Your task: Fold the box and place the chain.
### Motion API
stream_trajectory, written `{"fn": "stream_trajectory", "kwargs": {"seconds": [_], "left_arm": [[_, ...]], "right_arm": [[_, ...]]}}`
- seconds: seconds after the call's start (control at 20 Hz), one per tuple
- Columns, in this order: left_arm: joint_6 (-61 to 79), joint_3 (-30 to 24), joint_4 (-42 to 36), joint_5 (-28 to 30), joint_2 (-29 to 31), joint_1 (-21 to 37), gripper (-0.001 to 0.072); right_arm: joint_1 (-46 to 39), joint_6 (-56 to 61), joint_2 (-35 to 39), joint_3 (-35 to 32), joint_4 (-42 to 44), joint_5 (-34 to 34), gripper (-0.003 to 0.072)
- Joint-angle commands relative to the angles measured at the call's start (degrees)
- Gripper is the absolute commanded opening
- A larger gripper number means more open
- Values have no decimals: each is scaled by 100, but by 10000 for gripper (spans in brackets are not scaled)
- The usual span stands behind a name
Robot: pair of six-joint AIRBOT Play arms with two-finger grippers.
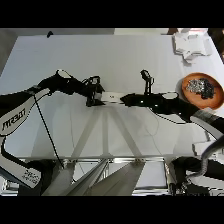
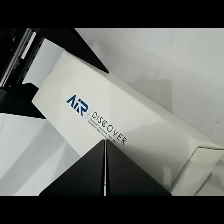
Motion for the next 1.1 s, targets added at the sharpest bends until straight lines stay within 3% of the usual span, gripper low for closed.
{"fn": "stream_trajectory", "kwargs": {"seconds": [0.0,0.35,0.5,0.85,1.05], "left_arm": [[-22,0,-17,17,2,-2,187],[-22,0,-17,17,2,-2,187],[-22,0,-17,17,2,-2,187],[-22,0,-17,17,2,0,187],[-22,0,-17,17,2,0,187]], "right_arm": [[136,348,0,-11,-562,-55,8],[216,337,586,-2,-201,-350,10],[267,330,719,79,-28,-133,10],[935,369,686,409,98,-868,10],[1014,621,52,1086,61,-745,9]]}}
